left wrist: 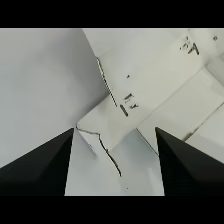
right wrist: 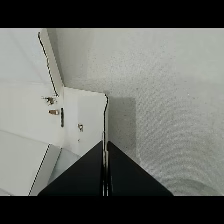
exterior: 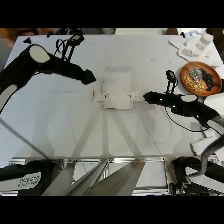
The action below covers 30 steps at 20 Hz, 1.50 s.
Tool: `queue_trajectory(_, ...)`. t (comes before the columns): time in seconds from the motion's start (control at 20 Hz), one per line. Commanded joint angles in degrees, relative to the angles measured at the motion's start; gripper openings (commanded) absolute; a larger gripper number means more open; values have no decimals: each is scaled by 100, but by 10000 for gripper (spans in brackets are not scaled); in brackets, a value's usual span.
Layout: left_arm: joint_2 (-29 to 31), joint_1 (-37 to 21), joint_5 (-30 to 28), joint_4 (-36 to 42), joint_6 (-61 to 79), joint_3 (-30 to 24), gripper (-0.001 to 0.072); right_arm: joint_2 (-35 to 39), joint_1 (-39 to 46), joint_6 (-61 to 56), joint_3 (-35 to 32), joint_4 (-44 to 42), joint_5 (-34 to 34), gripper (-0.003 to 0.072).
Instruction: Fold the box and place the chain.
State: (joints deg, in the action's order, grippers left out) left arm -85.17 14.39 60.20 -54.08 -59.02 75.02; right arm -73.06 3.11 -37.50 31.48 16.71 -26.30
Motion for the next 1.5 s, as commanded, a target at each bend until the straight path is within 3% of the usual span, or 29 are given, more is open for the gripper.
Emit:
queue_trajectory(0.0,-1217,-476,616,1078,254,1005,658,-2,-7,0,-4,0,-2,11)
queue_trajectory(0.2,-2424,-660,1366,1486,774,2057,664,-4,-7,0,-4,-2,-2,11)
queue_trajectory(0.35,-2741,-461,1300,1447,1204,2192,664,-4,-7,0,-4,-2,-2,11)
queue_trajectory(0.7,-3047,37,870,1440,1276,2192,663,-4,-7,0,-4,-2,-2,11)
queue_trajectory(1.15,-3106,149,909,1810,2273,2192,650,-4,-7,0,-4,-2,-2,11)
queue_trajectory(1.45,-3106,216,1499,1742,2817,2192,640,-4,-7,0,-4,-2,-2,11)
